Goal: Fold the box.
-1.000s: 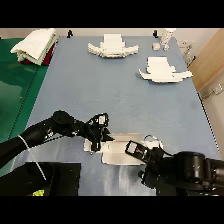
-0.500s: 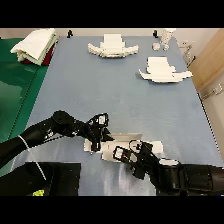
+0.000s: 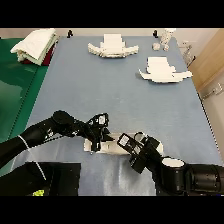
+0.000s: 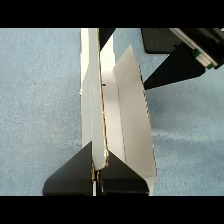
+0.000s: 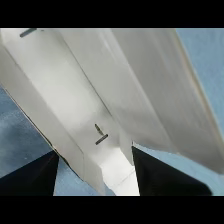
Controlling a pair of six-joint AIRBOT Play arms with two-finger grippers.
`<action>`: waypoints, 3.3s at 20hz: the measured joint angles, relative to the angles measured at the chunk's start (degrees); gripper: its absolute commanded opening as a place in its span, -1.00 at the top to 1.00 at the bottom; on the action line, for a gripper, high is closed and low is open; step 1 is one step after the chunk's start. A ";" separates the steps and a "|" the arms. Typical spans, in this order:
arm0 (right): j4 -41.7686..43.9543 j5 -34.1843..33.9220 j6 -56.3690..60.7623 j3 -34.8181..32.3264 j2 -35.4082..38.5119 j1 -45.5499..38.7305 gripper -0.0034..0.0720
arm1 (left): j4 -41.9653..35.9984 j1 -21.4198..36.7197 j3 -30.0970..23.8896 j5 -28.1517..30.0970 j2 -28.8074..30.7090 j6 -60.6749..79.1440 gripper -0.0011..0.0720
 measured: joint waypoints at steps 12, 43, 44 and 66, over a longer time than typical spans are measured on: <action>4.07 2.25 -14.10 -4.02 8.44 -6.62 -1.00 | 0.00 0.00 0.00 0.00 0.00 0.00 0.94; 68.48 11.32 -116.02 -9.35 0.09 -55.19 -0.97 | 0.00 0.00 -0.02 0.00 0.00 0.02 0.94; 69.59 10.99 -117.57 -9.35 -0.74 -55.93 -0.96 | 0.00 0.00 -0.02 0.00 0.00 0.02 0.94; 71.01 14.71 -122.09 -11.45 -3.08 -54.82 -0.77 | 0.00 0.00 -0.02 0.00 0.00 0.02 0.94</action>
